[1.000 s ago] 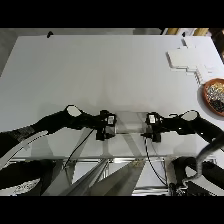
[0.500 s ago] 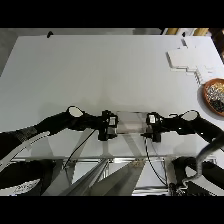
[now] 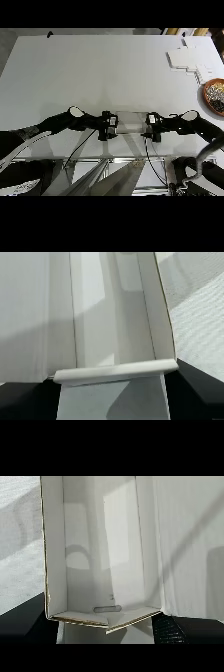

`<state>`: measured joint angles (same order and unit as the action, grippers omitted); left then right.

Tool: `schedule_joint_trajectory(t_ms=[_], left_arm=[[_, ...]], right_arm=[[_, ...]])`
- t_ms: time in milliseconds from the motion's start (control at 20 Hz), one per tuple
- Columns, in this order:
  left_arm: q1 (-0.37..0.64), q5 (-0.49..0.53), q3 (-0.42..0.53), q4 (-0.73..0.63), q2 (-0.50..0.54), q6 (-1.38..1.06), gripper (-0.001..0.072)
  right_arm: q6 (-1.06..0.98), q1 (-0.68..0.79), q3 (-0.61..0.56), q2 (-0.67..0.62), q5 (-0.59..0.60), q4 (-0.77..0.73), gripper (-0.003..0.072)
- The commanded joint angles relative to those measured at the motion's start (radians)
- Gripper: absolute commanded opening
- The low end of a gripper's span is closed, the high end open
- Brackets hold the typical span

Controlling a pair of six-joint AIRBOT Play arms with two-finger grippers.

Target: Fold the box and place the chain.

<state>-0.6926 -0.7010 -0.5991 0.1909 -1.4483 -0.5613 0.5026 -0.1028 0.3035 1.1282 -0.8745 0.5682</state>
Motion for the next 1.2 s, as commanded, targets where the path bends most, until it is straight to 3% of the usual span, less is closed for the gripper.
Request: schedule_joint_trajectory(t_ms=[0, 200, 350, 1150], left_arm=[[0.001, 0.002, 0.0, 0.001, -0.003, 0.0, 0.0625], [0.001, 0.003, 0.0, 0.001, -0.003, 0.0, 0.062], [0.001, 0.002, 0.0, 0.001, -0.003, 0.0, 0.0371], [0.001, 0.002, 0.0, 0.004, -0.003, 0.001, 0.0372]], right_arm=[[0.0, 0.0, 0.001, 0.0, -0.001, 0.0, 0.0403], [0.0, 0.0, 0.001, 0.0, -0.001, 0.0, 0.0403], [0.0, 0.0, 0.001, 0.0, -0.001, 0.0, 0.0403], [0.0, 0.0, 0.001, 0.0, -0.001, 0.0, 0.0403]])
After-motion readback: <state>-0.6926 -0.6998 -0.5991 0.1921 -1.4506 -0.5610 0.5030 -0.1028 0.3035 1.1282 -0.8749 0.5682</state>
